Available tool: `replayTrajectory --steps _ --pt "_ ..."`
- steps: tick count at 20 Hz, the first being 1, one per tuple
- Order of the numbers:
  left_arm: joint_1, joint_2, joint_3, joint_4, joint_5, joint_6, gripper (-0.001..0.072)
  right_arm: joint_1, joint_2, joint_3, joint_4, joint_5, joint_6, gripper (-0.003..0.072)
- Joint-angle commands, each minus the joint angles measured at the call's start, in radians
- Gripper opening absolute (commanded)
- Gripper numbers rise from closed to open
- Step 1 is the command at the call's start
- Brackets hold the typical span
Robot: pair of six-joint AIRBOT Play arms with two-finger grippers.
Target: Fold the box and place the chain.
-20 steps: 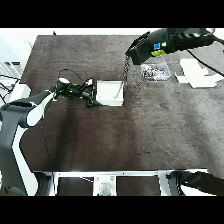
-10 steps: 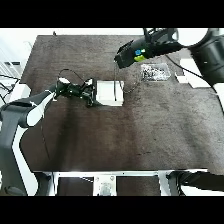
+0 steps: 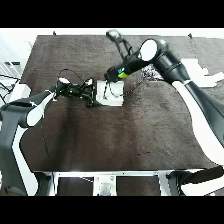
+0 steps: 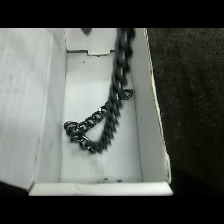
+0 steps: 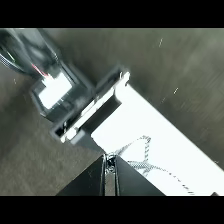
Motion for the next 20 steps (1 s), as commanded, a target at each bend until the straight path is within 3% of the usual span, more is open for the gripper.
replayTrajectory --steps 1,5,6,7,11,16,18,20 --pt "-0.001 0.000 0.001 0.000 0.000 0.000 0.0301 0.001 -0.062 -0.109 0.050 -0.057 -0.002 0.0016" --pt "0.000 0.000 0.001 0.000 0.000 0.000 0.0300 -0.002 -0.101 -0.222 0.041 -0.173 -0.005 0.0023" --pt "0.000 0.000 0.001 0.000 0.000 0.000 0.0301 -0.004 -0.098 -0.222 0.028 -0.171 -0.005 0.0179" --pt "0.000 0.000 0.001 0.000 0.000 0.000 0.0301 -0.011 -0.087 -0.222 0.029 -0.171 -0.005 0.0417" --pt "-0.001 0.000 0.001 0.000 0.000 0.000 0.0300 -0.070 0.026 -0.223 -0.059 -0.167 -0.004 0.0400" --pt "0.000 0.000 0.000 0.000 0.000 0.000 0.0301 -0.265 0.114 -0.257 -0.194 -0.170 0.106 0.0402" --pt "-0.001 0.000 0.001 0.000 0.001 0.000 0.0300 -0.363 0.103 -0.317 -0.195 -0.261 0.200 0.0419" --pt "-0.001 0.000 0.001 0.000 0.001 0.000 0.0300 -0.433 0.071 -0.373 -0.163 -0.397 0.252 0.0490"
